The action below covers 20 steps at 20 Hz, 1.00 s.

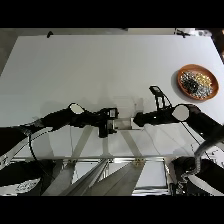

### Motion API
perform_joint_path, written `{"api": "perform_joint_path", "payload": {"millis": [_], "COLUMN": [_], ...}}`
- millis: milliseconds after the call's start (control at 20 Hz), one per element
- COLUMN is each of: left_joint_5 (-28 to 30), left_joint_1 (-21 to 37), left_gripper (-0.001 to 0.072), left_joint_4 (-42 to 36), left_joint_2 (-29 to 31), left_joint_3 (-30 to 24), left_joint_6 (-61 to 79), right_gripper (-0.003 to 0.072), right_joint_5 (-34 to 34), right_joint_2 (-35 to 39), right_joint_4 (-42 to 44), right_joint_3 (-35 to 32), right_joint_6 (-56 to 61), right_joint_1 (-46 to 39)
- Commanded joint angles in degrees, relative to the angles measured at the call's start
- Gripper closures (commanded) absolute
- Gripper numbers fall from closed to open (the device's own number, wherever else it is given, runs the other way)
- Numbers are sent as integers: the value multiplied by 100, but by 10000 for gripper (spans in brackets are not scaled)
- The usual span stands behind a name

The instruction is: Fold the box and place the chain.

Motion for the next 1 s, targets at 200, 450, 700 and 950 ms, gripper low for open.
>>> {"api": "perform_joint_path", "payload": {"millis": [200,450,700,950], "left_joint_5": [2,2,2,0], "left_joint_1": [2,2,2,2], "left_gripper": [363,363,363,363], "left_joint_4": [0,0,0,0], "left_joint_2": [4,4,4,4], "left_joint_3": [2,2,0,0], "left_joint_6": [2,2,2,2], "right_gripper": [167,175,181,250], "right_joint_5": [374,216,953,1071], "right_joint_2": [-2,-254,-918,-1014], "right_joint_4": [-850,-1259,-1602,-1904], "right_joint_3": [7,564,1147,1169], "right_joint_6": [654,1178,1670,2149], "right_joint_1": [17,494,920,1008]}}
